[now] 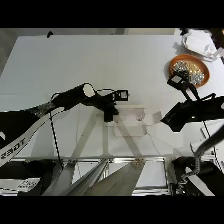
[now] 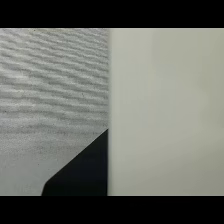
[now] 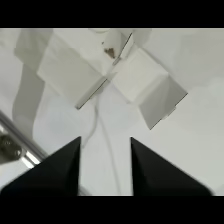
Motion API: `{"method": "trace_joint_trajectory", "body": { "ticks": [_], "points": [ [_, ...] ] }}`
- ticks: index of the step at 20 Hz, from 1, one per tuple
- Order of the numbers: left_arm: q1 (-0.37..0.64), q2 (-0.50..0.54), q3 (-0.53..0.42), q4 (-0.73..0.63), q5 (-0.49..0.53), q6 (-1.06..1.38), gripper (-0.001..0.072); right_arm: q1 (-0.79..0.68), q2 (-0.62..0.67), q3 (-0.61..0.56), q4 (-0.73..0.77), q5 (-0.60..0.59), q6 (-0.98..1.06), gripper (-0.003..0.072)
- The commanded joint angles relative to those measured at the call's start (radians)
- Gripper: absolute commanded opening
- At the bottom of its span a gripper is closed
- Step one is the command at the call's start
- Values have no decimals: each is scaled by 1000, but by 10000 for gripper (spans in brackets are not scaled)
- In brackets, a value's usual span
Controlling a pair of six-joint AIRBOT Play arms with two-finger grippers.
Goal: Fold the box and place the chain.
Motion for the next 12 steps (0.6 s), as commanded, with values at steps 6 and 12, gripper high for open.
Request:
{"method": "trace_joint_trajectory", "body": {
  "ticks": [6, 12],
  "points": [
    [0, -1, 0, 0, 0, 0, 12, 10, -1, -160, 19, -56, -186, 16],
    [0, -1, 0, 0, 0, 0, 12, 249, -1, -331, -50, -184, -305, 336]
  ]
}}
